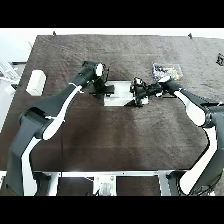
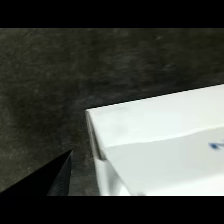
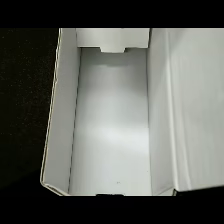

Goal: Fold the box and place the chain.

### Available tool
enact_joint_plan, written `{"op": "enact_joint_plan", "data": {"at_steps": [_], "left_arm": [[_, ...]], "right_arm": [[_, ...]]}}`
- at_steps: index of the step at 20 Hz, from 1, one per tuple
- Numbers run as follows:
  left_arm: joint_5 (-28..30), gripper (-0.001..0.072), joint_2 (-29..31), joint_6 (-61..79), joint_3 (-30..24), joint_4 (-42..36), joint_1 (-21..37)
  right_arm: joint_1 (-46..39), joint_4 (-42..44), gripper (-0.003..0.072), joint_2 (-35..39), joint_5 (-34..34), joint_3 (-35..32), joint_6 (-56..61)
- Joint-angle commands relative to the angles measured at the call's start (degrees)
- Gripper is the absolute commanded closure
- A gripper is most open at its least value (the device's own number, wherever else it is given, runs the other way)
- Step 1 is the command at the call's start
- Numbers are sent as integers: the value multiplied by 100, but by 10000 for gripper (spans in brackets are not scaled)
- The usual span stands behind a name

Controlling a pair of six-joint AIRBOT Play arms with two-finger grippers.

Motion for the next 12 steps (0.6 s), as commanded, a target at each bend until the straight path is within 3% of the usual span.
{"op": "enact_joint_plan", "data": {"at_steps": [1,4,5,12], "left_arm": [[-131,263,-52,-149,13,116,-44],[-116,268,-52,-179,13,199,-57],[-125,302,-55,-179,13,212,-57],[-214,303,-66,-181,33,275,-57]], "right_arm": [[0,2,95,0,-7,0,4],[0,2,95,0,-4,0,4],[0,2,95,0,-4,0,4],[0,2,96,0,-4,0,4]]}}
